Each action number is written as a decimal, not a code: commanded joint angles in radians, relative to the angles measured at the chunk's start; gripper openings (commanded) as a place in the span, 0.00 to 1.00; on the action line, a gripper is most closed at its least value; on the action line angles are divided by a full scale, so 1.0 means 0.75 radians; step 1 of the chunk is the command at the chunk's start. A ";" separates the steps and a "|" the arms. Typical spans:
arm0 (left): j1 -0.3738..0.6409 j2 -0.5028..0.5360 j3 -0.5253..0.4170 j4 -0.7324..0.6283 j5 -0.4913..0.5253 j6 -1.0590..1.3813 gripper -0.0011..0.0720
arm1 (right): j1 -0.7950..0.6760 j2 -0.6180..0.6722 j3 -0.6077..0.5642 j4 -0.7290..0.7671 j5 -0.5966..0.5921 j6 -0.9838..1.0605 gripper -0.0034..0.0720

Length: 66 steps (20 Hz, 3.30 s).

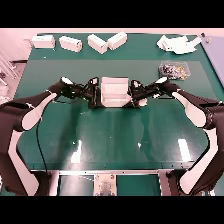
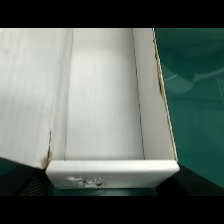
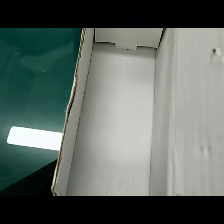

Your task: Fold the box and place the chain.

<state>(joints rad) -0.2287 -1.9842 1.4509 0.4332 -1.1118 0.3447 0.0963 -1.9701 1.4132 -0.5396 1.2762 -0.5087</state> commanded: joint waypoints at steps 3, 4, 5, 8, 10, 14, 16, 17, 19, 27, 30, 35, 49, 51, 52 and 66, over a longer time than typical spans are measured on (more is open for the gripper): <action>-0.005 -0.001 0.000 0.003 -0.009 -0.001 1.00 | 0.002 0.001 -0.001 0.001 -0.001 0.000 0.79; -0.005 -0.001 0.000 0.003 -0.009 -0.005 1.00 | 0.002 0.001 -0.001 0.000 -0.001 0.001 0.79; -0.011 -0.001 0.000 0.004 -0.008 -0.006 1.00 | 0.002 0.001 -0.001 0.000 -0.001 0.001 0.79; -0.026 -0.001 0.001 0.005 -0.003 -0.012 1.00 | 0.002 0.001 -0.001 0.000 0.000 0.001 0.79; -0.026 -0.001 0.001 0.006 0.006 -0.040 0.99 | 0.002 0.001 -0.001 0.000 -0.001 0.001 0.79; -0.027 -0.001 0.000 0.007 -0.001 -0.040 0.85 | 0.002 0.001 -0.001 0.000 -0.001 0.001 0.79; -0.027 -0.001 0.000 0.007 -0.004 -0.039 0.81 | 0.002 0.001 -0.001 0.000 -0.001 0.001 0.79; -0.027 -0.001 0.000 0.007 -0.005 -0.038 0.81 | 0.002 0.001 -0.001 0.000 -0.001 0.000 0.79; -0.026 -0.001 0.000 0.006 -0.006 -0.030 0.81 | 0.002 0.001 -0.001 0.000 0.000 0.001 0.79; -0.026 0.000 0.001 0.001 -0.006 -0.031 0.82 | 0.002 0.001 -0.001 0.001 -0.001 0.000 0.79; -0.026 0.000 0.001 0.001 -0.006 -0.031 0.82 | 0.002 0.001 -0.001 0.000 -0.001 0.000 0.79; -0.026 0.000 0.001 0.001 -0.005 -0.031 0.82 | 0.002 0.001 -0.001 0.000 0.000 0.000 0.79; -0.026 0.000 0.001 0.000 -0.005 -0.031 0.82 | -0.043 0.061 0.016 -0.008 0.017 0.082 1.00; -0.026 0.000 0.001 0.001 -0.004 -0.031 0.82 | -0.069 0.078 0.018 -0.039 0.036 0.080 1.00; -0.026 0.000 0.001 0.000 -0.004 -0.031 0.82 | -0.086 0.087 0.018 -0.081 0.037 0.081 1.00; -0.026 0.000 0.001 0.001 -0.004 -0.031 0.82 | -0.263 0.270 0.018 0.312 0.393 0.300 0.06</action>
<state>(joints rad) -0.2485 -1.9846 1.4517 0.4335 -1.1156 0.3218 -0.1005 -1.7828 1.4254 -0.4965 1.4693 -0.4000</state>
